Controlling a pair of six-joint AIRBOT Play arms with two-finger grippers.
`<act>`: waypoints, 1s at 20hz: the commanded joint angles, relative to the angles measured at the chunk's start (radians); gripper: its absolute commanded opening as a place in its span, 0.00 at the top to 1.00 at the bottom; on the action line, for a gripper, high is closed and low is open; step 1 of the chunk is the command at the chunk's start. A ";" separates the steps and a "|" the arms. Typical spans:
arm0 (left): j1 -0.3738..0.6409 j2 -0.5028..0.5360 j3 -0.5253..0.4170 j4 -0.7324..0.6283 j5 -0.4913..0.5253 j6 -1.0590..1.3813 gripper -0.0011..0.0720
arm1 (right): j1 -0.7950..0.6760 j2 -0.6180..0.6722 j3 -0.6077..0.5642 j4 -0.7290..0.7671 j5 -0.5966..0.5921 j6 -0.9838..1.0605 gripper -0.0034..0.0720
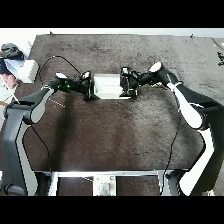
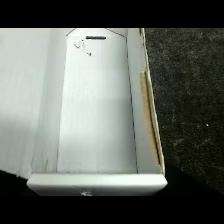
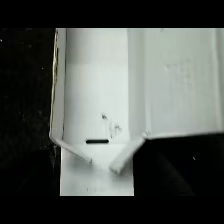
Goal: Fold the box and place the chain.
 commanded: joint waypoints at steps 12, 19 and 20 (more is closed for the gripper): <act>0.000 0.000 0.000 0.000 0.000 0.000 0.52 | 0.016 0.046 0.000 0.262 -0.026 0.163 0.94; 0.000 0.000 0.000 0.000 0.000 0.000 0.52 | 0.012 0.001 0.000 0.273 -0.261 0.155 0.94; 0.000 0.000 0.000 0.000 0.000 0.000 0.52 | 0.012 -0.012 0.000 0.272 -0.281 0.155 0.94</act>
